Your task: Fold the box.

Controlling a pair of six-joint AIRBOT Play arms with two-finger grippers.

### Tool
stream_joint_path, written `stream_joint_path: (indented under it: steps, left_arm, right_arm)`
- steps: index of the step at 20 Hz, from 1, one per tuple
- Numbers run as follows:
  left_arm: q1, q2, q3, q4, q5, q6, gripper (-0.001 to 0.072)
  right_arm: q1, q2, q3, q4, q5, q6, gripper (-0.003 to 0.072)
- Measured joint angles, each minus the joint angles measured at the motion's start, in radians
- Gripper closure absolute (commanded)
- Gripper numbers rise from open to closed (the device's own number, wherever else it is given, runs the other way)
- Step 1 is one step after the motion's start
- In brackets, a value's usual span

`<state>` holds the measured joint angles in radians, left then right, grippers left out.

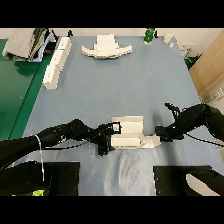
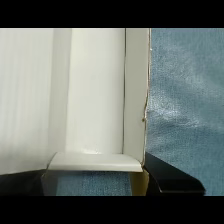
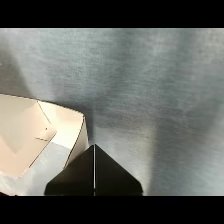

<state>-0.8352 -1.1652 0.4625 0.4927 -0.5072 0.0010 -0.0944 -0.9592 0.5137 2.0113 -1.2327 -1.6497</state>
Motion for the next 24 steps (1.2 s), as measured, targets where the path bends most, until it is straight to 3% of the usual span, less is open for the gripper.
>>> stream_joint_path:
  steps: [12,13,14,15,24]
  left_arm:
    - [0.000,0.000,0.000,0.000,0.000,0.000,0.0243]
    - [0.000,0.000,0.000,0.000,0.000,0.000,0.0243]
    - [0.000,0.000,0.000,0.000,0.000,0.000,0.0243]
    - [0.000,0.000,0.000,0.000,0.000,0.000,0.0243]
    - [0.000,0.000,0.000,0.000,0.000,0.000,0.0243]
  right_arm:
    - [0.001,0.022,-0.030,0.124,0.008,-0.057,0.0680]
    - [0.002,0.037,-0.025,0.129,0.000,-0.058,0.0621]
    - [0.001,0.050,-0.019,0.130,-0.006,-0.058,0.0401]
    - [0.001,0.063,-0.011,0.135,-0.011,-0.058,0.0249]
    - [0.073,0.087,0.011,0.224,-0.023,-0.072,0.0239]
